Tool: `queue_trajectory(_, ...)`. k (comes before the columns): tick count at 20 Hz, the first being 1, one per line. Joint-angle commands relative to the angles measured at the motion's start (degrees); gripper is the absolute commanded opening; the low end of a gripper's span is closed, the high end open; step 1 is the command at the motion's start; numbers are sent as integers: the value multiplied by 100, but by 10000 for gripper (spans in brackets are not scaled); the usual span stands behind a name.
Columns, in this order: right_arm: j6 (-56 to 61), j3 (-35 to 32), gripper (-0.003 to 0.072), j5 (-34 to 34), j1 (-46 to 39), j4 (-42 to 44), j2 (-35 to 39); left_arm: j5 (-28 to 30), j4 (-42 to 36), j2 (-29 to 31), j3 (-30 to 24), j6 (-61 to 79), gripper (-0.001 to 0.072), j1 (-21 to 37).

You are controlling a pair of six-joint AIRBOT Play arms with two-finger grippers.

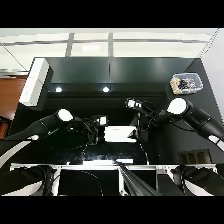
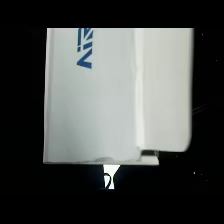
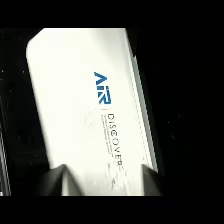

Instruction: Fold the box and place the chain.

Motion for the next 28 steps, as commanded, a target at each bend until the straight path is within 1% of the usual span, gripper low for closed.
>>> queue_trajectory(1,0,-17,418,-131,9,144,0,0,4,-4,2,2,397,-4)
queue_trajectory(3,203,-17,417,-136,9,81,0,0,2,-4,2,2,397,-4)
queue_trajectory(4,232,-17,387,-136,9,59,0,0,2,-4,2,2,397,-4)
queue_trajectory(5,243,-17,236,-136,9,59,0,0,2,-4,2,2,397,-4)
queue_trajectory(12,260,-114,240,-129,9,74,0,-2,4,-4,2,2,397,-4)
queue_trajectory(13,260,-157,253,-131,9,79,0,-2,2,-4,2,2,397,-4)
queue_trajectory(14,260,-177,330,-136,9,76,0,-2,2,-4,2,4,397,-4)
queue_trajectory(28,280,-269,330,-214,9,103,-26,-2,4,-4,2,4,397,-4)
